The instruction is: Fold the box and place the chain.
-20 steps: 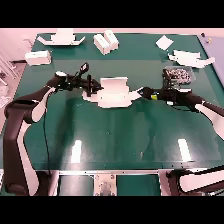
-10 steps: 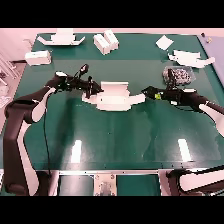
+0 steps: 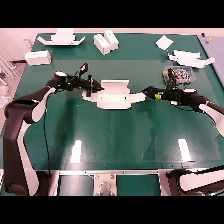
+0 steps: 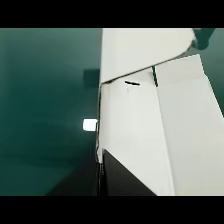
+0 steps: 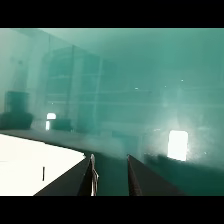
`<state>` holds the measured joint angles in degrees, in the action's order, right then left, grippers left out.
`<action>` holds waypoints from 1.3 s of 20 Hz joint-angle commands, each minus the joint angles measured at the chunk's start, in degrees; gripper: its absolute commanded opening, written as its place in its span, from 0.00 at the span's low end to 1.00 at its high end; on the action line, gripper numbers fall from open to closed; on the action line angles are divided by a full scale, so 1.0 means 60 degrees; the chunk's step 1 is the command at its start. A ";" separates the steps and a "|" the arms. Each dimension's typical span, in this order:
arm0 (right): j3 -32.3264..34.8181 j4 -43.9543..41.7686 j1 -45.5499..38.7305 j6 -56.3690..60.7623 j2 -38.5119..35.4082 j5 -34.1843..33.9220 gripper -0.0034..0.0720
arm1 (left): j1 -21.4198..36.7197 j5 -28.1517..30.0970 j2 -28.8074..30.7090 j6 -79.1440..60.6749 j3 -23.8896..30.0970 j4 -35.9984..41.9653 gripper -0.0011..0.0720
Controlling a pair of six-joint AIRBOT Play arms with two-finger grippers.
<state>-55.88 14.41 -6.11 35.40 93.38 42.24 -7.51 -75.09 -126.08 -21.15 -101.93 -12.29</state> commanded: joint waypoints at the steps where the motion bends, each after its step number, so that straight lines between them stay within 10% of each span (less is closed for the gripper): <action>1: 0.0004 0.0004 0.0000 -0.0025 0.0004 -0.0040 0.39 | 0.0007 0.0291 0.0011 -0.0397 -0.0011 0.0331 0.04; 26: -0.0197 -0.0153 -0.0426 -0.1945 -0.0007 -0.0306 0.39 | 0.0011 0.0342 0.0004 -0.0503 -0.0004 -0.0860 0.04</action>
<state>-56.66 13.61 -8.60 26.76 93.38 38.81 -7.51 -73.08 -126.02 -25.78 -101.97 -17.15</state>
